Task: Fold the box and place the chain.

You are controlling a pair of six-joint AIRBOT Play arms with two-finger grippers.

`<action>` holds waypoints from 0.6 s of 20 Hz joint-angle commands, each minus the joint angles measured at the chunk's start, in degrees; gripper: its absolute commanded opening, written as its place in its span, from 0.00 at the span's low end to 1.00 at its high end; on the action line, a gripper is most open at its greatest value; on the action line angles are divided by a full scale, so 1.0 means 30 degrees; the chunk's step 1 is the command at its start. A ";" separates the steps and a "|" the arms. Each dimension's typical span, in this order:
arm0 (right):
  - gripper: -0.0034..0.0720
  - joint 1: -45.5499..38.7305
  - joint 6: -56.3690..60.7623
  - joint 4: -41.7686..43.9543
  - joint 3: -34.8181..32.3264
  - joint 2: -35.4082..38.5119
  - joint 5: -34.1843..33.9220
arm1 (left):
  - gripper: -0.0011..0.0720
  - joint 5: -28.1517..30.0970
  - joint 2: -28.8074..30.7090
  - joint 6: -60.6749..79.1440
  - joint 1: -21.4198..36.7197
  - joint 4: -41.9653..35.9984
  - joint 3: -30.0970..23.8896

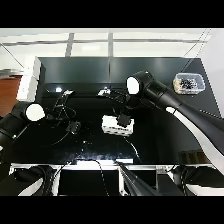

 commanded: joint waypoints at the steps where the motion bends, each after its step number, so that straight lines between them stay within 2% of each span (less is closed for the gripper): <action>1: 0.51 0.0109 0.0007 0.0087 0.0000 -0.0015 -0.0058 | 0.97 0.0000 -0.0015 0.0000 0.0007 0.0007 0.0000; 12: 0.51 0.0182 0.0022 -0.0058 -0.0080 -0.0015 -0.0423 | 0.97 0.0015 -0.0015 0.0000 0.0007 0.0015 0.0000</action>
